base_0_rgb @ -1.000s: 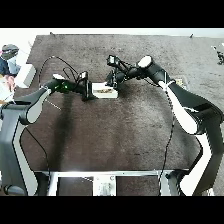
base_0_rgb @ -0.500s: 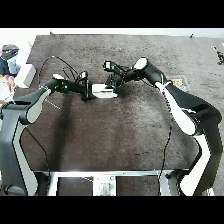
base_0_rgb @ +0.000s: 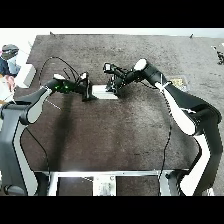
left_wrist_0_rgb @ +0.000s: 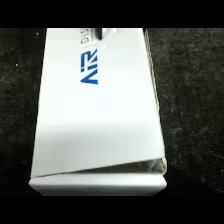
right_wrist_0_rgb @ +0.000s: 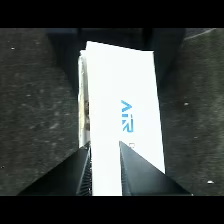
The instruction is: Fold the box and place the chain.
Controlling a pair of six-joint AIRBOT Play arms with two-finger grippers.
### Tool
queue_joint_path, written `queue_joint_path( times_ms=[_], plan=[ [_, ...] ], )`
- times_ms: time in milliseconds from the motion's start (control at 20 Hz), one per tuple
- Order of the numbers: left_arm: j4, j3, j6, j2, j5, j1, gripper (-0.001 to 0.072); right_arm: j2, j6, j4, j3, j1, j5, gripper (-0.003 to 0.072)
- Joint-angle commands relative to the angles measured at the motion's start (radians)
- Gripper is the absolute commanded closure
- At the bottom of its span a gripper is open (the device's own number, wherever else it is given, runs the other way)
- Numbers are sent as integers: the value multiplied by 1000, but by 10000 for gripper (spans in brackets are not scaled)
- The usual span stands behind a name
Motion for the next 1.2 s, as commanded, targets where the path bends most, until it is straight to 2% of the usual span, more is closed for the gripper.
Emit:
queue_joint_path(
  times_ms=[0, 150, 200, 500, 550, 600, 650, 1000, 1150],
  plan=[
    [-4, 0, -7, 0, 9, 2, 432, -2, 13, -9, -33, -5, 49, 513],
    [-4, 0, -7, 0, 8, 2, 432, -2, 26, 24, -41, -27, 58, 501],
    [-4, 0, -7, 0, 9, 2, 432, -2, 26, 70, -41, -39, 62, 390],
    [-4, 0, -7, 0, 9, 2, 432, 0, 22, 375, -40, -107, 73, 394],
    [-4, 0, -6, 0, 9, 2, 432, 0, 22, 422, -40, -116, 75, 413],
    [-4, 0, -6, 0, 9, 2, 432, -1, 23, 451, -40, -121, 76, 584],
    [-4, 0, -6, 0, 9, 2, 432, -2, 23, 463, -40, -121, 75, 675],
    [-4, 0, -7, 0, 9, 2, 432, -47, 39, 453, -41, -60, 30, 675],
    [-4, 0, -7, 0, 9, 2, 432, -80, 137, 351, -41, -52, 31, 674]
  ],
)
